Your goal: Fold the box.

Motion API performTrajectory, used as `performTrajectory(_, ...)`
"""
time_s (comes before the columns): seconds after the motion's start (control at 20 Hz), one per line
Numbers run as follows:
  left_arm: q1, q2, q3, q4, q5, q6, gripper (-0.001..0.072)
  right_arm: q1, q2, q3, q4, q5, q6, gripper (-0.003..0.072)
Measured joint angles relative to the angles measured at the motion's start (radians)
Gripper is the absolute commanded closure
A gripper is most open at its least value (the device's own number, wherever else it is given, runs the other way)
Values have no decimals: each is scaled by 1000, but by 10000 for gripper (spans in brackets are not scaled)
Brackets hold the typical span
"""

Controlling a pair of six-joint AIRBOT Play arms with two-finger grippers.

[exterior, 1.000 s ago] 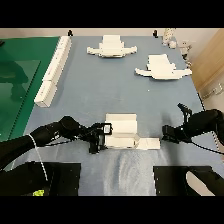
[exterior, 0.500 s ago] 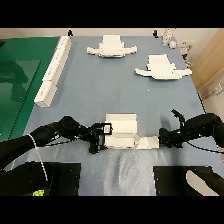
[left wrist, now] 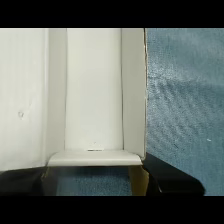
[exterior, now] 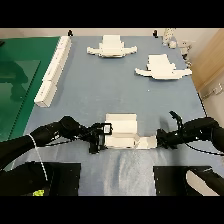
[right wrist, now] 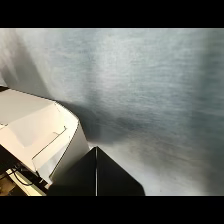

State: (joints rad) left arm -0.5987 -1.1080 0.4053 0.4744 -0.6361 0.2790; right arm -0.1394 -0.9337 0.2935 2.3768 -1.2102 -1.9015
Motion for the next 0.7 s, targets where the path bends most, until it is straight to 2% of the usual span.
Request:
performTrajectory(0.3, 0, 0, 0, 0, 0, 0, 221, 92, -1, -5, 41, 58, -8, 684)
performTrajectory(0.7, 0, 0, 0, 0, 0, 0, 221, 139, 44, 37, 90, 27, -3, 683)
